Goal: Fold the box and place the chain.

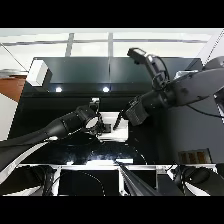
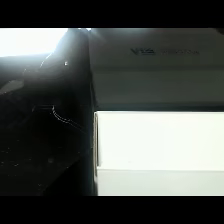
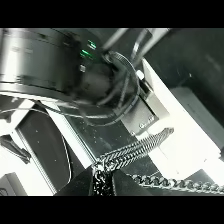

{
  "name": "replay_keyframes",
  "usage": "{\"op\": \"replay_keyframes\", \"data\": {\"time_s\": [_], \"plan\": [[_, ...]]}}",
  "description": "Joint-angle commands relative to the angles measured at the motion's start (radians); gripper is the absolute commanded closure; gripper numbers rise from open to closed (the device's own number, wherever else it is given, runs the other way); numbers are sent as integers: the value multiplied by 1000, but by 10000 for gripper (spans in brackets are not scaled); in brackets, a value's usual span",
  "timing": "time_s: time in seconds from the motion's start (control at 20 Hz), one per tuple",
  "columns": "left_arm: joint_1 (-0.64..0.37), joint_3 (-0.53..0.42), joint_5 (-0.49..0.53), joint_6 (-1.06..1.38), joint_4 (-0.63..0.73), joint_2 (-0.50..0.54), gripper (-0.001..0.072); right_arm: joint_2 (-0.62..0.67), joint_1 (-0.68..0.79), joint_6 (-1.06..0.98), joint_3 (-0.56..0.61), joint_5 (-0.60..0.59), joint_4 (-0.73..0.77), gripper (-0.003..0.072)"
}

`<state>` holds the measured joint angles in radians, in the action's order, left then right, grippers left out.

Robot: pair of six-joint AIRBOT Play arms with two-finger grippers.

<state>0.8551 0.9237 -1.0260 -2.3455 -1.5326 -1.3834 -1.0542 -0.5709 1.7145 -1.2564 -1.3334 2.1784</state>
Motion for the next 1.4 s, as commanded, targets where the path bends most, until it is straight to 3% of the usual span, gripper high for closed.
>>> {"op": "replay_keyframes", "data": {"time_s": [0.0,0.1,0.15,0.2,0.25,0.4,0.55,0.65,0.85,1.15,1.35], "plan": [[0,0,0,0,0,0,679,-1,-11,-20,100,34,-14,659],[0,0,0,0,0,0,679,-1,-11,-29,164,55,-13,649],[0,0,-1,0,0,0,678,-1,-11,-46,187,70,-14,463],[0,0,-2,0,0,0,678,-1,-11,-46,193,73,-21,59],[0,0,-5,1,0,0,678,1,0,-47,191,71,-40,-6],[0,0,-6,0,0,0,679,31,126,-46,190,7,-103,-7],[0,0,-5,0,0,0,679,68,337,-47,192,0,-264,-7],[0,0,-3,0,0,0,679,68,483,-94,234,123,-334,-7],[0,0,-3,1,0,0,678,26,672,-324,372,497,-535,-7],[0,0,-3,0,0,0,678,-229,702,-369,365,583,-537,-7],[0,0,-3,0,1,0,678,-270,700,-348,353,719,-540,-6]]}}
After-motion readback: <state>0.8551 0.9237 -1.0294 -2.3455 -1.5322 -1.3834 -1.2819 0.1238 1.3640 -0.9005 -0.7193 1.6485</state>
